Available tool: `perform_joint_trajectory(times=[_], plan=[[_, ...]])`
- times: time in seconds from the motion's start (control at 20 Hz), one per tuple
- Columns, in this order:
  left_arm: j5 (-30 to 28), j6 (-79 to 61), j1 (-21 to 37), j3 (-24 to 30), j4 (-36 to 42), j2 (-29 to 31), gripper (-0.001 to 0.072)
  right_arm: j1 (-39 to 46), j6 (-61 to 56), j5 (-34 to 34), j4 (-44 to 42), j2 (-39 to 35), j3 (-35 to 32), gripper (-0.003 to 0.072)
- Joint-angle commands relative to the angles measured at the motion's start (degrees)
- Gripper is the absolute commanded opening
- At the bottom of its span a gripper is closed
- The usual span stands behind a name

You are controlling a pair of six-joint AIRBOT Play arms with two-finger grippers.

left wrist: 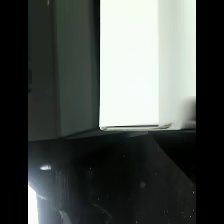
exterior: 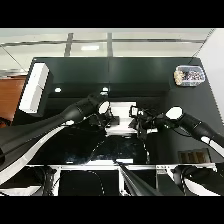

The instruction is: Fold the box and place the chain.

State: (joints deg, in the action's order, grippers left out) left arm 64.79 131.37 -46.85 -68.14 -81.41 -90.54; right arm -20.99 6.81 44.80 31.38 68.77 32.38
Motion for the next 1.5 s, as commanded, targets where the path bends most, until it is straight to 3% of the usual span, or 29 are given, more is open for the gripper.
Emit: perform_joint_trajectory(times=[0.0,0.05,0.1,0.15,0.2,0.25,0.3,0.35,0.45,0.65,0.8,1.0,1.15,1.3,1.45], plan=[[0.22,-0.02,0.07,-0.02,-0.20,0.00,0.0028,-0.20,-1.77,-0.87,2.10,0.13,-0.04,0.0374],[0.22,-0.02,0.07,-0.02,-0.20,0.00,0.0027,-0.17,-2.34,-1.07,2.16,0.13,-0.04,0.0367],[0.22,0.00,0.07,-0.02,-0.22,0.00,0.0027,-0.17,-3.26,-1.11,2.36,0.13,-0.02,0.0108],[0.22,-0.02,0.07,-0.02,-0.20,0.00,0.0028,-0.17,-3.65,-1.14,2.32,0.13,-0.02,0.0172],[0.22,-0.02,0.07,-0.02,-0.20,0.00,0.0027,-0.17,-3.65,-1.20,2.29,0.13,-0.02,0.0395],[0.20,-0.02,0.07,-0.02,-0.20,0.00,0.0027,-0.13,-3.67,-1.16,2.36,0.11,-0.02,0.0376],[0.22,-0.02,0.07,-0.02,-0.20,0.00,0.0027,-0.04,-3.67,-1.18,2.34,0.04,0.00,0.0280],[0.22,-0.02,0.07,-0.02,-0.20,0.00,0.0027,0.22,-3.67,-0.83,2.32,-0.31,0.04,0.0020],[0.20,-0.02,0.07,-0.02,-0.22,0.00,0.0027,1.31,-7.72,0.20,2.38,-2.32,0.37,0.0019],[0.22,0.00,0.07,-0.02,-0.63,0.00,0.0027,8.92,-31.15,8.61,10.12,-11.52,3.50,0.0018],[0.04,0.00,0.09,-0.02,-0.66,0.00,0.0027,23.37,-53.96,12.31,14.69,-16.09,4.33,0.0019],[0.11,-0.02,0.46,-0.02,-0.66,0.00,0.0028,45.57,-77.85,11.63,15.63,-14.34,-0.72,0.0018],[0.20,-0.02,0.83,-0.02,-0.59,0.00,0.0028,49.51,-77.02,17.33,15.28,-9.55,-4.42,0.0018],[0.20,-0.02,1.03,-0.02,-0.63,0.00,0.0028,44.37,-70.60,23.34,13.84,-4.15,-4.61,0.0018],[0.20,-0.02,1.01,-0.02,-0.61,0.00,0.0027,36.74,-66.31,23.19,10.01,0.74,-4.61,0.0019]])
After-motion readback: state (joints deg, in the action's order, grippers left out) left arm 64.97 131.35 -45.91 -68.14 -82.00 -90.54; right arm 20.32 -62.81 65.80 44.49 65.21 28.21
